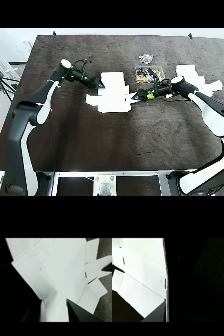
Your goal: Fold the box and place the chain.
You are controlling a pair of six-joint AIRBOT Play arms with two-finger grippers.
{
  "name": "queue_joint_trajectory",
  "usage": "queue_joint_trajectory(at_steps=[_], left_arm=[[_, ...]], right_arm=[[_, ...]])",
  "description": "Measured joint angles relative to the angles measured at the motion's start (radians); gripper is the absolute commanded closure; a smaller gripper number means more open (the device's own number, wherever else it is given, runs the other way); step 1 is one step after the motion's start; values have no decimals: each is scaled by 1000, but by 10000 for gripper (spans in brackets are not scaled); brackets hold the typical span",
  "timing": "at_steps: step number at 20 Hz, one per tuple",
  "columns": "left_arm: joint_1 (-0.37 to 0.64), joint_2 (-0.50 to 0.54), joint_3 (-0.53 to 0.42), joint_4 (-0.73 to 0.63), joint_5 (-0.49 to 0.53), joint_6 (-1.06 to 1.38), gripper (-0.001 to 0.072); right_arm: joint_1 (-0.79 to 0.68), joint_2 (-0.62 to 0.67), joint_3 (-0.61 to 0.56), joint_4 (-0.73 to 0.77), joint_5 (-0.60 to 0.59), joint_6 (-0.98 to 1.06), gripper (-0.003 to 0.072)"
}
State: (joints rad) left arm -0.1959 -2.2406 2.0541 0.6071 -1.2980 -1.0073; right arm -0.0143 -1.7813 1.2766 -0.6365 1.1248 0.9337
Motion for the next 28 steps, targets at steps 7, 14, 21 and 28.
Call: queue_joint_trajectory(at_steps=[7, 14, 21, 28], left_arm=[[0, -23, 0, -41, -21, 34, 367], [0, -25, 0, -85, -26, 79, 463], [-10, -47, -2, -121, -27, 102, 639], [-13, -54, -2, -185, -51, 185, 690]], right_arm=[[0, 0, 0, 0, 0, 0, 683], [0, 0, 0, 0, 0, 0, 684], [0, 0, 0, -1, 2, 0, 683], [-11, 6, 0, 1, 13, -17, 310]])
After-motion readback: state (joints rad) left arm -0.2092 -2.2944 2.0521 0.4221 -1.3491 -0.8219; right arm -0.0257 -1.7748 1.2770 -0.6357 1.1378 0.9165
